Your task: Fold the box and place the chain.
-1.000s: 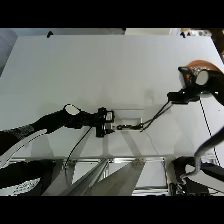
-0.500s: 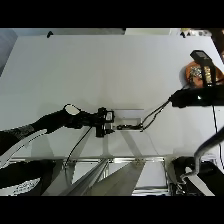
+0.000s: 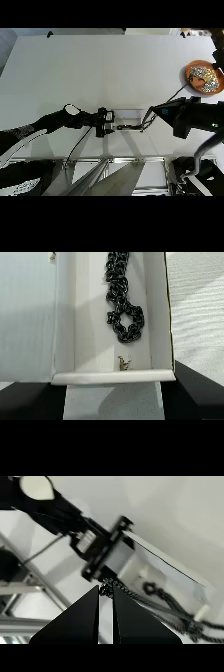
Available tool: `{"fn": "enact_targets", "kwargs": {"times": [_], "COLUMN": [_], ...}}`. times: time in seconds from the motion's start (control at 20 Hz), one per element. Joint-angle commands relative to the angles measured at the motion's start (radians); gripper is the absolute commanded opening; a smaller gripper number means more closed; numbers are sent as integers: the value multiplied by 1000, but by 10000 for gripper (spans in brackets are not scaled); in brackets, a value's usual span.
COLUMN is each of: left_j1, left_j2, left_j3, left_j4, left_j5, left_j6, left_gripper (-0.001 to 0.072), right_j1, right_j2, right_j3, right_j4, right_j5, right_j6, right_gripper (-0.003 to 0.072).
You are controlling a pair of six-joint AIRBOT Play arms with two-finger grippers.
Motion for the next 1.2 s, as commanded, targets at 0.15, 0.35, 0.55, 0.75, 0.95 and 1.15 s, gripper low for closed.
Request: {"fn": "enact_targets", "kwargs": {"times": [0.15, 0.35, 0.55, 0.75, 0.95, 1.15], "left_j1": [0, 0, 0, 0, 0, 0], "left_j2": [1, 1, 1, 1, 1, 1], "left_j3": [0, 0, 0, 0, 0, 0], "left_j4": [0, 0, 0, 0, 0, 0], "left_j5": [0, 0, 0, 0, 0, 0], "left_j6": [0, 0, 0, 0, 0, 0], "left_gripper": [211, 211, 211, 211, 211, 211], "right_j1": [138, 217, 250, 250, 253, 253], "right_j2": [-62, -180, -296, -404, -488, -519], "right_j3": [1, 1, 1, -2, -45, -92], "right_j4": [19, -107, -250, -261, -255, -247], "right_j5": [-173, -197, -174, -168, -169, -182], "right_j6": [-54, -52, -42, -42, -43, -46], "right_gripper": [20, 20, 20, 19, 20, 19]}}
